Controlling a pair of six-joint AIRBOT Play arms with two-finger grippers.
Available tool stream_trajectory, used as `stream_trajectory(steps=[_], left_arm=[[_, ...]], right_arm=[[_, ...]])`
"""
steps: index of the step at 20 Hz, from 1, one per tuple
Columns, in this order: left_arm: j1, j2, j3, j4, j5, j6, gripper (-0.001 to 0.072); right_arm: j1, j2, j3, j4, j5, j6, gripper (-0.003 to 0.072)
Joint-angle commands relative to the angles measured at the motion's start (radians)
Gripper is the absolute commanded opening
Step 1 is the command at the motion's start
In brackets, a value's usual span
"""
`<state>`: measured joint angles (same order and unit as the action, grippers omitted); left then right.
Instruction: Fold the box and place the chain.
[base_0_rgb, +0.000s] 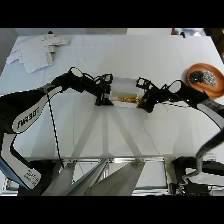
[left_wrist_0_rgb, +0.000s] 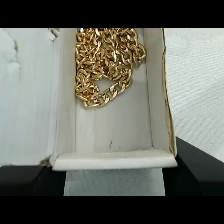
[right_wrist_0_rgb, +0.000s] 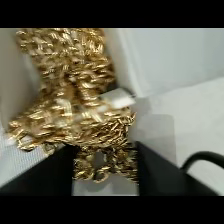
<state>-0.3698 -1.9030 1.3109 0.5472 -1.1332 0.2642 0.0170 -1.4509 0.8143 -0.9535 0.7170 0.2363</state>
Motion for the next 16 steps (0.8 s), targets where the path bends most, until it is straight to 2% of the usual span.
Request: stream_trajectory(steps=[1,2,3,7,12,14,16], left_arm=[[0.000,0.000,0.000,0.000,0.000,0.000,0.0393],[0.000,0.000,0.000,0.000,0.000,0.000,0.0393],[0.000,0.000,0.000,0.000,0.000,0.000,0.0393],[0.000,0.000,0.000,0.000,0.000,0.000,0.0393],[0.000,0.000,0.000,0.000,0.000,0.000,0.0393],[0.000,0.000,0.000,0.000,0.000,0.000,0.0393],[0.000,0.000,0.000,0.000,0.000,0.000,0.0393]], right_arm=[[0.000,-0.014,-0.001,-0.084,-0.001,0.111,0.0183],[0.000,-0.014,-0.001,-0.119,0.019,0.129,0.0077],[0.000,-0.011,-0.001,-0.145,0.045,0.137,0.0011],[0.003,0.040,-0.001,-0.143,0.077,0.187,0.0011],[0.003,0.181,0.000,-0.137,0.084,0.259,0.0010],[0.003,0.242,0.000,-0.107,0.093,0.268,0.0011],[0.003,0.298,0.001,-0.016,0.099,0.266,0.0011]])
